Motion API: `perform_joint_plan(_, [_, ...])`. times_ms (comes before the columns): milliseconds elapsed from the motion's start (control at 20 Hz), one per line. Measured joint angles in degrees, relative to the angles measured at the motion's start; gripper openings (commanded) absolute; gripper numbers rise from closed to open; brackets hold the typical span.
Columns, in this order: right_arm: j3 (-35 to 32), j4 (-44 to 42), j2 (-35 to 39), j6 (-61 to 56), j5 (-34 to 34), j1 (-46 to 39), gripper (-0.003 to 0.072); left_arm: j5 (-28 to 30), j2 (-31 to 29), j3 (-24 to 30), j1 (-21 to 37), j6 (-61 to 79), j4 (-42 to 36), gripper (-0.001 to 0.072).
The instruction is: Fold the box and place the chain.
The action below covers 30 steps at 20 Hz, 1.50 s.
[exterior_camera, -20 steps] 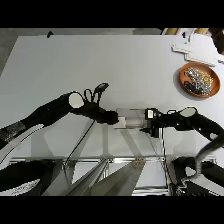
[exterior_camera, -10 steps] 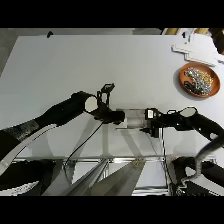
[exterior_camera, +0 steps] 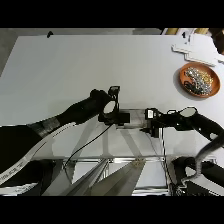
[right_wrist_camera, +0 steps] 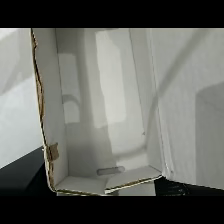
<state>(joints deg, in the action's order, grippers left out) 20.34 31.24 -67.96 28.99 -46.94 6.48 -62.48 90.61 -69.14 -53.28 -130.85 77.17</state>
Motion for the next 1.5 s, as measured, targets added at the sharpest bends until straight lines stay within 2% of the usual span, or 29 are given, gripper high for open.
perform_joint_plan(200, [0.0, 0.0, 0.0, 0.0, 0.0, 0.0, 0.0397, -6.1, 4.1, -5.2, -1.3, -6.8, 4.4, 0.0305])
perform_joint_plan(350, [0.0, 0.0, 0.0, 0.0, 0.0, 0.0, 0.0397, -7.7, 5.9, -6.7, -1.7, -11.5, 5.4, 0.0303])
perform_joint_plan(450, [0.0, 0.0, 0.0, 0.0, 0.0, 0.0, 0.0397, -8.1, 6.5, -7.2, -2.0, -14.2, 5.5, 0.0212])
perform_joint_plan(500, [0.0, 0.0, 0.0, 0.0, 0.0, 0.0, 0.0397, -8.0, 6.7, -7.3, -2.1, -15.4, 5.6, 0.0145])
perform_joint_plan(900, [0.0, 0.0, 0.0, 0.0, 0.0, 0.0, 0.0397, -7.0, 8.5, -7.6, -2.6, -19.1, 5.8, 0.0142])
perform_joint_plan(950, [0.0, 0.0, 0.0, 0.0, 0.0, 0.0, 0.0397, -7.1, 8.6, -7.6, -2.6, -19.1, 5.9, 0.0007])
perform_joint_plan(1000, [0.0, 0.0, 0.0, 0.0, 0.0, 0.0, 0.0397, -7.6, 8.6, -7.6, -2.6, -18.8, 6.2, 0.0001])
perform_joint_plan(1200, [0.0, 0.1, 0.0, 0.2, 0.0, 0.0, 0.0397, -8.1, 8.8, -7.6, -2.7, -17.4, 6.3, 0.0021])
perform_joint_plan(1300, [0.0, 0.0, 0.0, 0.0, 0.0, 0.0, 0.0397, -8.3, 8.9, -7.6, -2.7, -17.2, 6.2, 0.0192])
perform_joint_plan(1500, [0.0, 0.0, 0.0, 0.0, 0.0, 0.0, 0.0397, -9.8, 8.4, -7.6, -2.5, -14.6, 6.2, 0.0209])
